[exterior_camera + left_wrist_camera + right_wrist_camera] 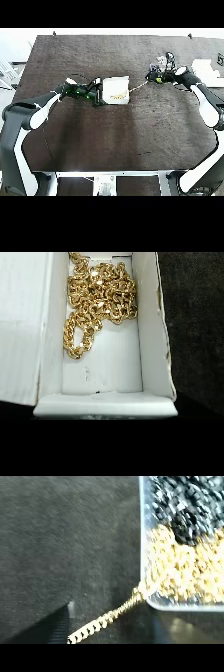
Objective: Fold the box and place the chain.
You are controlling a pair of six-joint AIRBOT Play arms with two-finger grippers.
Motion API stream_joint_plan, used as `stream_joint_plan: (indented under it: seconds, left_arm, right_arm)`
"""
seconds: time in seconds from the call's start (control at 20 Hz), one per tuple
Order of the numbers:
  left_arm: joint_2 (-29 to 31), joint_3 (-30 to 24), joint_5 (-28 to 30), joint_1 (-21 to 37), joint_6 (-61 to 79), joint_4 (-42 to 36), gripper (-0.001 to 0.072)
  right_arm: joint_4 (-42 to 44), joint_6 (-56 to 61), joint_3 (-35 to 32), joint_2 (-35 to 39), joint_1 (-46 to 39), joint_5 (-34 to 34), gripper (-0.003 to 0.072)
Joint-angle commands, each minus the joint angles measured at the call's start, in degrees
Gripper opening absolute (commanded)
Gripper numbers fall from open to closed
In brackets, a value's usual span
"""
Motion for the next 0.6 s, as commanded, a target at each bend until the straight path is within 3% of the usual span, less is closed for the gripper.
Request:
stream_joint_plan:
  seconds: [0.0,0.05,0.2,0.35,0.55]
  left_arm:
    - [0.0,0.0,0.0,0.0,0.0,0.0,0.0471]
    - [0.0,0.0,0.0,0.0,0.0,0.0,0.0471]
    - [0.0,0.0,0.0,0.0,0.0,0.0,0.0471]
    - [0.0,0.0,0.0,0.0,0.0,0.0,0.0471]
    - [0.0,0.0,0.0,0.0,0.0,0.0,0.0471]
  right_arm:
    - [11.7,-12.0,2.0,-1.9,-1.5,4.4,0.0282]
    - [11.2,-11.9,2.0,-2.0,-1.7,3.8,0.0114]
    - [10.6,-6.9,2.0,-3.3,-3.5,3.8,0.0009]
    - [10.9,-7.0,2.0,-1.5,-3.7,9.5,0.0007]
    - [10.3,-7.0,2.0,10.2,-0.5,10.7,0.0006]
